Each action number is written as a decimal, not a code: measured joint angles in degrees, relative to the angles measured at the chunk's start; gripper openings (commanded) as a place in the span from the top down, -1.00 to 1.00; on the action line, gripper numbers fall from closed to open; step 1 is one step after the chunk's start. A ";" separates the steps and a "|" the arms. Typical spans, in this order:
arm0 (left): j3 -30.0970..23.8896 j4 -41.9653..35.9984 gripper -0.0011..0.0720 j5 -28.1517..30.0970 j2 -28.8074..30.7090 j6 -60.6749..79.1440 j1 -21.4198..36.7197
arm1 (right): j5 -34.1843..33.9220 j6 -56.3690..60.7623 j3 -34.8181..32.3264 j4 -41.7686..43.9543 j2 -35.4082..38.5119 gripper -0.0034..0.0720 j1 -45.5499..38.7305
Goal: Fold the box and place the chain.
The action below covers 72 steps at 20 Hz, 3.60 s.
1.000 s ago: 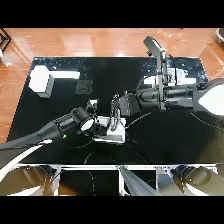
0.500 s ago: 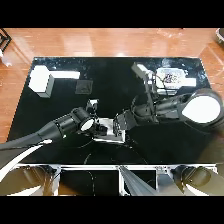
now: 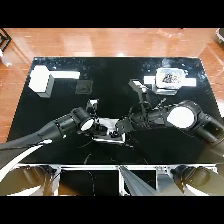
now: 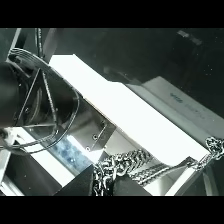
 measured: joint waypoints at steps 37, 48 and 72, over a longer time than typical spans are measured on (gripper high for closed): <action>0.00 0.00 0.90 0.35 0.00 0.02 0.00 | -16.13 -81.59 -18.69 5.03 -6.75 -0.94 -11.74; 0.00 0.26 0.90 0.02 0.00 0.02 0.00 | -16.28 -93.04 -18.69 15.45 -12.07 -0.94 -16.35; 0.00 0.22 0.90 0.28 0.00 0.02 0.00 | -21.31 -98.33 -18.64 21.22 -14.82 -0.29 -16.46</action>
